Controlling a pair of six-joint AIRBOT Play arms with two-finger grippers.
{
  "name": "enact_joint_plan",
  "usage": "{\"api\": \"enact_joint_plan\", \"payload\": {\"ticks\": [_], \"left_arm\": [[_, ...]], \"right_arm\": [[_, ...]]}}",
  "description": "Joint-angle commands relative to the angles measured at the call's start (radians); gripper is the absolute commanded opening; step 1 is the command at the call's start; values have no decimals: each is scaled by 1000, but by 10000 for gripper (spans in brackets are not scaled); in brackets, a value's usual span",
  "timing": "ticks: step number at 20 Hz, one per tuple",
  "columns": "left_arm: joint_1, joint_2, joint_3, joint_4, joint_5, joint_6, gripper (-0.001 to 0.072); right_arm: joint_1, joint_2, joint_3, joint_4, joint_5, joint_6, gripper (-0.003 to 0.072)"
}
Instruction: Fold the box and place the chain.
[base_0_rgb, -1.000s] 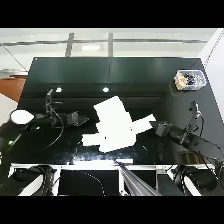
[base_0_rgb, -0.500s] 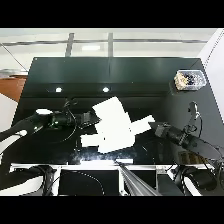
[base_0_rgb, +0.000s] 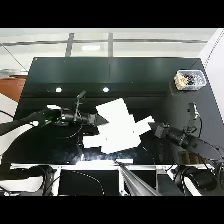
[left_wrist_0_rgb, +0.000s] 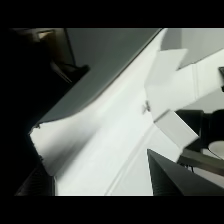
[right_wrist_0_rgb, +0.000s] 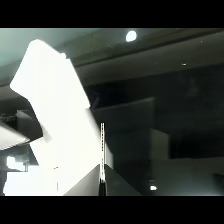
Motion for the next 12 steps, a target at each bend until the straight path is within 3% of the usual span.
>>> {"api": "enact_joint_plan", "payload": {"ticks": [1,3,4,10,12], "left_arm": [[15,-50,38,48,-191,101,685],[16,-52,50,141,-201,100,657],[13,-52,56,182,-199,100,589],[4,-52,62,214,-182,102,392],[-14,-52,62,225,-168,132,391]], "right_arm": [[1,0,0,-11,-6,0,26],[1,0,0,-21,-7,0,26],[1,0,0,-23,-7,0,26],[1,0,0,-23,-6,0,26],[1,0,0,-26,-6,0,26]]}}
